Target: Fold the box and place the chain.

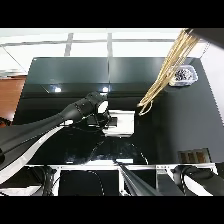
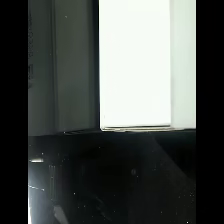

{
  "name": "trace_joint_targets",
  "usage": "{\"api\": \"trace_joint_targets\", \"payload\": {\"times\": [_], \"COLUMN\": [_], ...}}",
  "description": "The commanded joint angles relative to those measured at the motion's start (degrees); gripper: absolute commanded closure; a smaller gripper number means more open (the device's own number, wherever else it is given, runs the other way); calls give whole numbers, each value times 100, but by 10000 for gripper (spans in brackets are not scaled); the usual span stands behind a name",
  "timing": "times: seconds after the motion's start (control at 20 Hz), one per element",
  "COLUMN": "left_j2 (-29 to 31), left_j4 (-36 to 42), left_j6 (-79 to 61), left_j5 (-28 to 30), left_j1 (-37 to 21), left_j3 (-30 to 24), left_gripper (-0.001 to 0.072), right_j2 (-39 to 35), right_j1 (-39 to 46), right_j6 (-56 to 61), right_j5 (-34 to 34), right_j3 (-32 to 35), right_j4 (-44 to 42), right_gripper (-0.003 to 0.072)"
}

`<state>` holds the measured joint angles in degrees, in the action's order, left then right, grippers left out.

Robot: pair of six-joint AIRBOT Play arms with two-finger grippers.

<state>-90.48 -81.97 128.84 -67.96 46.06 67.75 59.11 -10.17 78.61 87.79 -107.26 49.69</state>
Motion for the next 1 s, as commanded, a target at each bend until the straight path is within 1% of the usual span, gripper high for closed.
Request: {"api": "trace_joint_targets", "payload": {"times": [0.0, 0.2, 0.45, 0.65, 0.85, 0.95], "left_j2": [0, 0, 0, 0, 0, 0], "left_j4": [2, 0, 0, 0, 0, 0], "left_j6": [-2, -2, -2, -2, -2, -2], "left_j5": [-7, -2, -2, -4, -4, -4], "left_j1": [-2, -2, -4, -2, -2, -2], "left_j3": [2, 2, 2, 2, 2, 2], "left_gripper": [683, 683, 683, 683, 683, 683], "right_j2": [-9, -4, -4, -4, -4, -2], "right_j1": [-494, -649, -649, -649, -649, -649], "right_j6": [-2, -7, -153, -278, -560, -581], "right_j5": [188, 92, -35, -420, -981, -1119], "right_j3": [236, 243, 243, 240, 240, 240], "right_j4": [-15, -118, -667, -1060, -1628, -1646], "right_gripper": [677, 676, 676, 677, 676, 676]}}
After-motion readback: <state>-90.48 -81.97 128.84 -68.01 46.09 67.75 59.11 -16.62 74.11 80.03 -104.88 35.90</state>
